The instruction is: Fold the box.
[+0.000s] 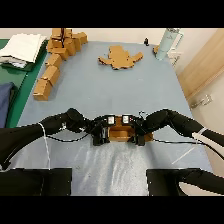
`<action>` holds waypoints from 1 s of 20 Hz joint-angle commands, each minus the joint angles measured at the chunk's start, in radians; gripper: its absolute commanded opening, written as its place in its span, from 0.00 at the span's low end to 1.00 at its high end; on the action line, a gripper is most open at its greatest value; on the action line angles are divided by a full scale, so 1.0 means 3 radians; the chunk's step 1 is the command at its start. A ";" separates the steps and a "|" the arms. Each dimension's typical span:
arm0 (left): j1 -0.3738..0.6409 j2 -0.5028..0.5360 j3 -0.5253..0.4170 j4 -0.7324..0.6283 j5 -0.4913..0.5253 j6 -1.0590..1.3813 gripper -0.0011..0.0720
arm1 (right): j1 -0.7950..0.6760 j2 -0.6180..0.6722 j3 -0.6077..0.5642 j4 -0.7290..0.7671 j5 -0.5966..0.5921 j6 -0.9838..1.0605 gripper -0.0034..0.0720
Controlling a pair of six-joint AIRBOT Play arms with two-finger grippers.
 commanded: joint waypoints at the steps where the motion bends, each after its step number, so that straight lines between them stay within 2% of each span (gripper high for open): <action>1: -0.0098 -0.0025 0.0025 0.0025 0.0128 -0.0057 0.95 | -0.0001 0.0001 0.0001 0.0001 0.0000 0.0000 0.73; 9: -0.0102 -0.0045 0.0050 0.0055 0.0097 -0.0074 0.94 | -0.0001 0.0001 0.0001 0.0001 0.0000 0.0000 0.73; 10: -0.0102 -0.0045 0.0050 0.0053 0.0099 -0.0076 0.90 | -0.0001 0.0001 0.0001 0.0001 0.0000 0.0000 0.73; 11: -0.0102 -0.0052 0.0060 0.0053 0.0104 -0.0099 0.66 | -0.0001 0.0001 0.0001 0.0001 0.0000 0.0000 0.73; 12: -0.0099 -0.0067 0.0083 0.0055 0.0103 -0.0127 0.57 | -0.0001 0.0001 0.0001 0.0001 0.0000 0.0000 0.73; 20: -0.0098 -0.0107 0.0135 0.0148 0.0046 -0.0235 0.57 | -0.0001 0.0001 0.0001 0.0001 0.0000 0.0000 0.73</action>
